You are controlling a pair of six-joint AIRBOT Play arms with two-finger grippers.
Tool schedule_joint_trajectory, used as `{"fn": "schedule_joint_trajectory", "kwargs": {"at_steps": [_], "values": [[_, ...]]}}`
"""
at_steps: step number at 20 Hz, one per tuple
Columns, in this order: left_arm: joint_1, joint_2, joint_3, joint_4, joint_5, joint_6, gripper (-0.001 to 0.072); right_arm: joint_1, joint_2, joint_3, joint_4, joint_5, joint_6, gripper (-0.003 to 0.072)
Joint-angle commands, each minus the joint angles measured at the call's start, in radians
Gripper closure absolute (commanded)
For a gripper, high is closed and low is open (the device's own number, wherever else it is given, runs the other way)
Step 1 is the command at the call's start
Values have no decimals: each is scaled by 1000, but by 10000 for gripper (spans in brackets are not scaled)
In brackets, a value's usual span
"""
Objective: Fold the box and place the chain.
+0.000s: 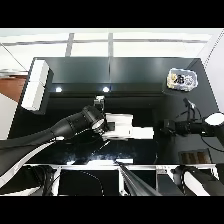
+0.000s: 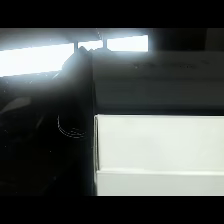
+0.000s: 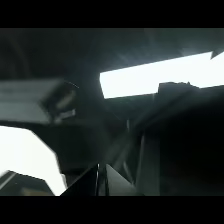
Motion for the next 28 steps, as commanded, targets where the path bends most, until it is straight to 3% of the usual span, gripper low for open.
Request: {"fn": "schedule_joint_trajectory", "kwargs": {"at_steps": [1, 10, 11, 12, 14, 15, 18, 28], "values": [[0, 0, 1, 1, 0, 0, 681, -11, -99, -20, 24, 44, 54, 630], [0, 0, 1, 0, 14, 0, 680, 275, -283, -4, 406, -110, -125, 626], [0, 0, 1, 0, 8, 0, 681, 291, -284, 10, 408, -99, -127, 590], [0, 0, 1, 1, 1, 0, 681, 291, -283, 29, 408, -68, -134, 453], [0, 0, 1, 0, -8, 4, 680, 283, -283, 80, 360, 19, -135, 21], [0, 0, 1, 0, -11, 4, 681, 283, -283, 108, 324, 64, -137, -16], [0, 0, 1, -3, -12, 4, 680, 283, -283, 167, 299, 154, -137, -16], [5, 0, 1, -26, -8, 3, 680, 357, -270, 285, 277, 224, -90, -10]]}}
